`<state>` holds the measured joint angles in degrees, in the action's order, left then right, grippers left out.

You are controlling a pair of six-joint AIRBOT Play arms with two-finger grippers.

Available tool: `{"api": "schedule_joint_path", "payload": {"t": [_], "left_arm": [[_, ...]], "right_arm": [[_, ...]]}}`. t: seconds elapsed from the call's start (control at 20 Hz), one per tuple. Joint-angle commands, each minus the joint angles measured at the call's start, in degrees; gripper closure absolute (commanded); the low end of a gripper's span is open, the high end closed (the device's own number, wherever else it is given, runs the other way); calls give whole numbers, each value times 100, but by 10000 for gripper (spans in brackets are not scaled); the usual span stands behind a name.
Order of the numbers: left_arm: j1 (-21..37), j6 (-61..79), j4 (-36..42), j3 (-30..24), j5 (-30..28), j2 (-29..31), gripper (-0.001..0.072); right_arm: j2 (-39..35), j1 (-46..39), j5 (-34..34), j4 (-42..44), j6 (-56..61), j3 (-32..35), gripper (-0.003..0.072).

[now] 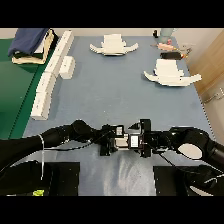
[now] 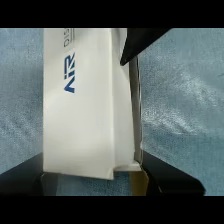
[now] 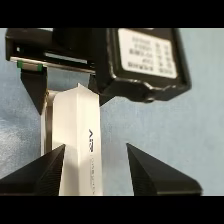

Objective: Fold the box.

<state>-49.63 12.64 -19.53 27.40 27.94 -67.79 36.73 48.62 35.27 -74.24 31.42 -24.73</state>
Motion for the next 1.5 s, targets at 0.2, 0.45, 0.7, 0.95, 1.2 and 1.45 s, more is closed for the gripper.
{"api": "schedule_joint_path", "payload": {"t": [0.2,0.45,0.7,0.95,1.2,1.45], "left_arm": [[-4,-7,4,2,-35,-2,185],[-4,-7,4,2,-37,-2,184],[-4,-7,4,2,-37,-2,185],[-4,-4,4,2,-35,-2,184],[-4,-7,4,4,-37,-2,185],[-4,-4,4,2,-35,-2,184]], "right_arm": [[0,4,66,17,4,-4,247],[186,7,284,269,2,-2,351],[236,7,393,273,2,0,424],[238,7,522,376,2,0,512],[251,7,544,466,2,7,528],[372,7,640,570,2,7,522]]}}
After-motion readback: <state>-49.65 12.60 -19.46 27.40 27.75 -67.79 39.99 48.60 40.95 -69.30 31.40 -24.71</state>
